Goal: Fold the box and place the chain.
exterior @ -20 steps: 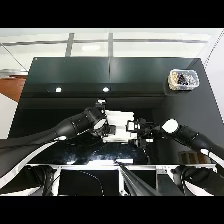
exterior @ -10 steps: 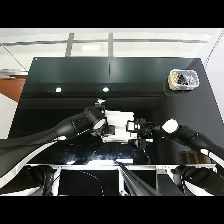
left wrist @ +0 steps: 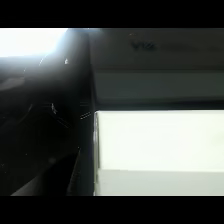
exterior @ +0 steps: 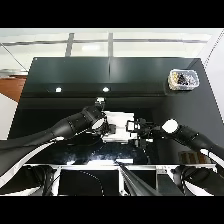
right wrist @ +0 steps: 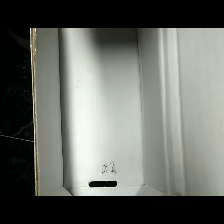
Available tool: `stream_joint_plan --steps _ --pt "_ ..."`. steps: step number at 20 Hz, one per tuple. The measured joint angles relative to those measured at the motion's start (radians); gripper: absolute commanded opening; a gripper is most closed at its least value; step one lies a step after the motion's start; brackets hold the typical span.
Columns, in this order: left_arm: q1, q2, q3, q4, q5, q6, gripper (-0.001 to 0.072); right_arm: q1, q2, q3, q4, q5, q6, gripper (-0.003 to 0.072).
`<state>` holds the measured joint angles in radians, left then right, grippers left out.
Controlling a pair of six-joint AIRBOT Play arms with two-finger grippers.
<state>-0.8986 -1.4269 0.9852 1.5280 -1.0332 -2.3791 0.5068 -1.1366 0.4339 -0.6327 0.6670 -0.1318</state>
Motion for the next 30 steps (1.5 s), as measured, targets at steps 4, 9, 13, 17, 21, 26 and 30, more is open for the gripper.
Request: stream_joint_plan --steps 4,9,13,17,21,26,30 --pt "0.000 -0.002 0.000 0.000 0.025 -0.007 0.0123 0.000 0.000 0.000 0.000 0.002 0.001 0.0532" --pt "0.000 -0.002 -0.001 0.001 0.024 0.012 0.0032 0.000 0.000 0.000 0.001 0.001 0.002 0.0561" --pt "0.011 0.006 -0.001 0.001 0.027 0.041 0.0033 -0.006 0.024 0.002 -0.020 0.003 0.019 0.0561" --pt "0.041 0.029 -0.002 0.000 0.015 0.089 0.0031 -0.031 0.091 0.013 -0.071 0.037 0.056 0.0560" --pt "0.052 0.034 -0.038 0.012 -0.011 0.118 0.0032 -0.044 0.126 0.021 -0.139 0.100 0.068 0.0560" --pt "0.055 0.036 -0.066 -0.002 -0.011 0.121 0.0032 -0.045 0.135 0.024 -0.164 0.141 0.075 0.0560" --pt "0.055 0.035 -0.072 -0.010 0.001 0.121 0.0032 -0.019 0.127 0.024 -0.148 0.142 0.075 0.0559"
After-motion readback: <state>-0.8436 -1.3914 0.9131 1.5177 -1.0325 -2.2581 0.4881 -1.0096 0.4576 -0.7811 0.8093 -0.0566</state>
